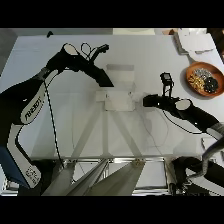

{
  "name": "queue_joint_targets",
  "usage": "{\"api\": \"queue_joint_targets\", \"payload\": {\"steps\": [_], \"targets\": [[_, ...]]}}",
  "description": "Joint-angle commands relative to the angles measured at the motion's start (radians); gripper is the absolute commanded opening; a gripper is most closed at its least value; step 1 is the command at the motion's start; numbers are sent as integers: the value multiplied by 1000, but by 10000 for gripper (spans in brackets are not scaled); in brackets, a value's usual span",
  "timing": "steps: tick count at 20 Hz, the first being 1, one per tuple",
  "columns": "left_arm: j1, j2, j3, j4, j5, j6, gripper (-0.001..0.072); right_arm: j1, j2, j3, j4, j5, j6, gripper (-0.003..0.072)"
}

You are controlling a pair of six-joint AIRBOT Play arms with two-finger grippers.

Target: Fold the box and place the chain.

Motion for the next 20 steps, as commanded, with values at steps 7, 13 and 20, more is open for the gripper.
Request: {"api": "queue_joint_targets", "payload": {"steps": [7, 13, 20], "targets": [[-10, -1, 0, 24, -9, 111, 371, 1, 0, 0, 0, 0, 0, 13], [-10, -1, 0, 25, -7, 136, 308, 1, 0, 0, 0, 0, 0, 13], [-40, -33, 0, 32, 31, 127, 397, 1, 0, 0, 0, -1, 0, 13]]}}
